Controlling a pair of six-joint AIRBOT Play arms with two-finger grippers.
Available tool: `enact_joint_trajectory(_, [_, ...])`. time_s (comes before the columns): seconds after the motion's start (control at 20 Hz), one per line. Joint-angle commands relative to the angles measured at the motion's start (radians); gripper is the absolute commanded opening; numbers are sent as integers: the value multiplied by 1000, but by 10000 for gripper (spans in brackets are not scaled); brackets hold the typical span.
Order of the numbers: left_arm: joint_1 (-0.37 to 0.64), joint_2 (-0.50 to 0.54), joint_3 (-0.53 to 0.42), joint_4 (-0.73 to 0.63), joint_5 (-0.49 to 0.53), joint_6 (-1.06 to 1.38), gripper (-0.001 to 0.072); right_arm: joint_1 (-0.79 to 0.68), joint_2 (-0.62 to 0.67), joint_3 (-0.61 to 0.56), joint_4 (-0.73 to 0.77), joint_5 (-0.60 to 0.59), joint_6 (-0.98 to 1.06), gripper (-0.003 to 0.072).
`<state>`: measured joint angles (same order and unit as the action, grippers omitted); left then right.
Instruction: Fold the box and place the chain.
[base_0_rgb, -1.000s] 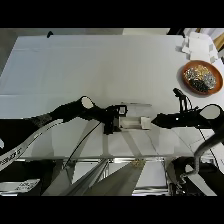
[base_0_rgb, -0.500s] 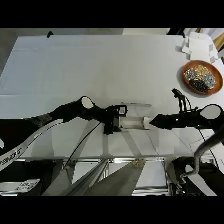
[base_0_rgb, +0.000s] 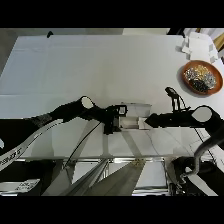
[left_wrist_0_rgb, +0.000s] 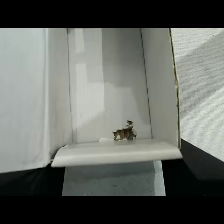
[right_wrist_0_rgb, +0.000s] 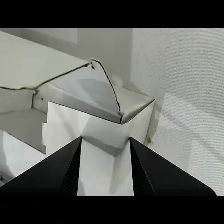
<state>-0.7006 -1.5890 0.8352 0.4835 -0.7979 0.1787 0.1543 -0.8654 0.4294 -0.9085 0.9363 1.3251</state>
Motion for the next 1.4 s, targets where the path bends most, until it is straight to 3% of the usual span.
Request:
enact_joint_trajectory(0.0, [1, 1, 0, 0, 0, 0, 69, 40, 1, 4, -37, -40, 63, 338])
enact_joint_trajectory(0.3, [1, 1, 0, 0, 0, 0, 69, 44, 1, 7, -81, -35, 119, 337])
enact_joint_trajectory(0.65, [1, 1, 0, 0, 1, 0, 69, 124, -9, 101, -208, 3, 244, 335])
enact_joint_trajectory(1.35, [1, 1, 0, 0, 0, 0, 69, 184, -85, 118, -247, 28, 356, 332])
